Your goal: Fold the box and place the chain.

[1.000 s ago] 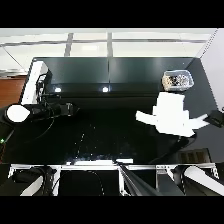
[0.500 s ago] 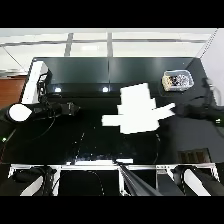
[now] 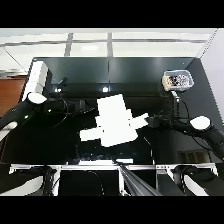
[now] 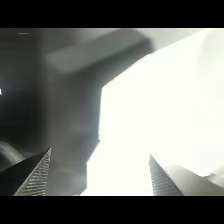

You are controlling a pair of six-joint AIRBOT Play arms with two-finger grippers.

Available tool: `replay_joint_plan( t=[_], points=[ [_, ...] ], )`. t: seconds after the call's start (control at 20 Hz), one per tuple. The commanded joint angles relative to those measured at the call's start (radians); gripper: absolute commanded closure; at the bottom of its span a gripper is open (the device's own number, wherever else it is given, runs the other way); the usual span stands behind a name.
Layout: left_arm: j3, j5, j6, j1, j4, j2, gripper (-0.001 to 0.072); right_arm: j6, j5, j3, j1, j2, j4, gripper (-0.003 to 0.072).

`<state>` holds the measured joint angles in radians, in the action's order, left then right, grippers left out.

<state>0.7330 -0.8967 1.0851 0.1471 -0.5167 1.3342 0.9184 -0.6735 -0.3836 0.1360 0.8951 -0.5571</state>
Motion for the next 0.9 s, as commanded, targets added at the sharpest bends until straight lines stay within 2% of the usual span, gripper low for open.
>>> replay_joint_plan(
  t=[0.0, 0.15, 0.35, 0.4, 0.45, 0.55, 0.65, 0.75, 0.8, 0.85],
  points=[
    [0.069, -0.154, -0.134, -0.012, 0.238, 0.199, 0.0017, 0.009, 0.03, 0.01, 0.039, -0.001, 0.007, 0.0672],
    [0.124, -0.248, -0.139, 0.018, 0.237, 0.289, 0.0017, 0.009, 0.031, 0.01, 0.039, -0.001, 0.006, 0.0672],
    [0.196, -0.423, -0.216, 0.05, 0.235, 0.382, 0.0022, 0.009, 0.031, 0.01, 0.039, -0.001, 0.006, 0.0672],
    [0.223, -0.478, -0.236, 0.058, 0.226, 0.404, 0.0093, 0.009, 0.031, 0.01, 0.039, -0.001, 0.006, 0.0672],
    [0.254, -0.524, -0.251, 0.065, 0.195, 0.425, 0.0197, 0.009, 0.031, 0.01, 0.039, -0.001, 0.007, 0.0672],
    [0.331, -0.573, -0.252, 0.091, 0.061, 0.454, 0.0337, 0.009, 0.03, 0.01, 0.039, -0.001, 0.006, 0.0672],
    [0.411, -0.615, -0.269, 0.129, -0.069, 0.478, 0.0383, 0.009, 0.027, 0.01, 0.039, -0.001, 0.006, 0.0672],
    [0.483, -0.635, -0.266, 0.16, -0.116, 0.506, 0.0538, 0.009, 0.023, 0.01, 0.039, -0.001, 0.006, 0.0672],
    [0.506, -0.635, -0.266, 0.17, -0.111, 0.513, 0.057, 0.009, 0.021, 0.01, 0.039, -0.001, 0.006, 0.0672],
    [0.521, -0.634, -0.267, 0.177, -0.11, 0.516, 0.0571, 0.008, 0.022, 0.01, 0.039, -0.001, 0.005, 0.0671]
  ],
)
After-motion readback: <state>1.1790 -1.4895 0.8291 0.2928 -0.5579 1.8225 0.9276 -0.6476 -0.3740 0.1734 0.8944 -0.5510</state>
